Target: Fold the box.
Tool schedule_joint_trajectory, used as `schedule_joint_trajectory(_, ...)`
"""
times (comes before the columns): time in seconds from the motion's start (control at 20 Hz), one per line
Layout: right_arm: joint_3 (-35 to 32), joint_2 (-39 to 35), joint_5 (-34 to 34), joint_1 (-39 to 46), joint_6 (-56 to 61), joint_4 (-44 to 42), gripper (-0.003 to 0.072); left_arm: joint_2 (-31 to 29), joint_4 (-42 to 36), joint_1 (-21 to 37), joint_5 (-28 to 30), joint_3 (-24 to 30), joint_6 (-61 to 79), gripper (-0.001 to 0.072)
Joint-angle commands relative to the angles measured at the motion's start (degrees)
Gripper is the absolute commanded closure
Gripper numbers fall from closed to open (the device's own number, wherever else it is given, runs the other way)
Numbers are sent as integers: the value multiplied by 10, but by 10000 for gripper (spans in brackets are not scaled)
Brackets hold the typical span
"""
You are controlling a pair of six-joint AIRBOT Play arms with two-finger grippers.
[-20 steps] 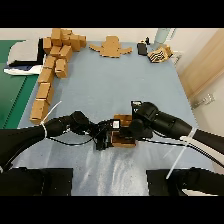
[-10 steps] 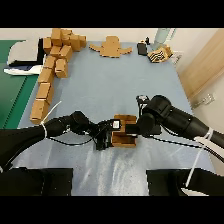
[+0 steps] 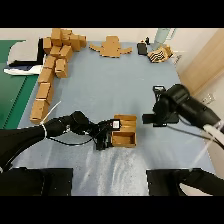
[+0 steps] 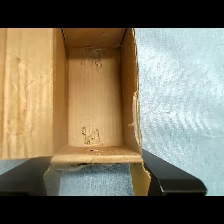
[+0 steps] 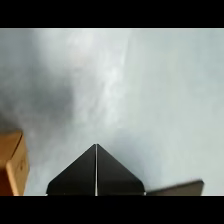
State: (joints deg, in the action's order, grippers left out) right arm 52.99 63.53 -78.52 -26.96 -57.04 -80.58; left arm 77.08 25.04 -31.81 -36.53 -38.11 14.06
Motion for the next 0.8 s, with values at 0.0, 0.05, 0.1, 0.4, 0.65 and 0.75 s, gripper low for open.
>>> schedule_joint_trajectory(0.0, 0, 92, 157, 209, -301, -308, 682, 0, 0, 0, 0, 0, 0, 185)
schedule_joint_trajectory(0.05, 0, 136, 145, 264, -427, -477, 682, 0, 0, 0, 0, 0, 0, 185)
schedule_joint_trajectory(0.1, 0, 182, 99, 309, -545, -642, 682, 0, 0, 0, 0, 0, 0, 185)
schedule_joint_trajectory(0.4, -4, 282, -90, 318, -735, -829, 681, 0, 0, 0, 0, 0, 0, 185)
schedule_joint_trajectory(0.65, -58, 217, -73, 236, -809, -821, 681, 0, 0, 0, 0, 0, 0, 185)
schedule_joint_trajectory(0.75, -109, 159, -20, 214, -832, -816, 682, 0, 0, 0, 0, 0, 0, 185)
